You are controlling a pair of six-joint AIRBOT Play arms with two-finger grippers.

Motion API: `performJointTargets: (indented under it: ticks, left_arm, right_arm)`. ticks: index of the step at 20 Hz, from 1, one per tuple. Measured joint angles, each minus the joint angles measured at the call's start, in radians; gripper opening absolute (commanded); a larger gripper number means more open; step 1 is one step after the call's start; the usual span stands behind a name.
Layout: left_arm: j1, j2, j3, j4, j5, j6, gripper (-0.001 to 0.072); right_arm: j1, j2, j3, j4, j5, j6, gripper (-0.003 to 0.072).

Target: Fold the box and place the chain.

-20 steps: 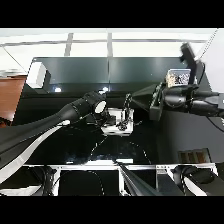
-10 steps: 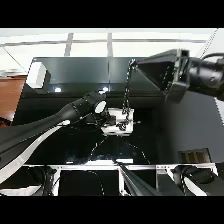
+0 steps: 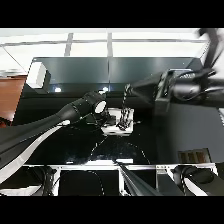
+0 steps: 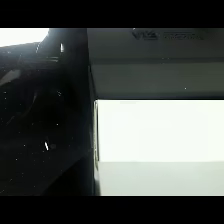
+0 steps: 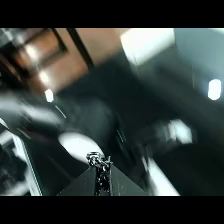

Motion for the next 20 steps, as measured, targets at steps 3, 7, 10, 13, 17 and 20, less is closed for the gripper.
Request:
performJointTargets:
  ticks: [3,7,10,13,17,20]
  left_arm:
    - [0.000,0.000,0.000,0.000,0.000,0.000,0.0028]
    - [0.000,0.000,0.000,0.000,0.000,0.000,0.0028]
    - [0.000,0.000,0.000,0.000,0.000,0.000,0.0028]
    - [0.000,0.000,0.000,0.000,0.000,0.000,0.0028]
    - [0.000,0.000,0.000,0.000,0.000,0.000,0.0028]
    - [0.000,0.000,0.000,0.000,0.000,0.000,0.0028]
  right_arm:
    - [0.006,-0.019,-0.144,-0.040,-0.053,0.042,0.0020]
    - [0.011,-0.066,-0.264,-0.039,-0.116,0.064,0.0121]
    - [0.005,-0.093,-0.294,-0.036,-0.137,0.068,0.0378]
    - [-0.066,-0.103,-0.301,-0.062,-0.101,0.067,0.0378]
    - [-0.186,-0.108,-0.319,-0.257,-0.010,0.015,0.0476]
    - [-0.201,-0.114,-0.390,-0.367,-0.043,-0.167,0.0642]
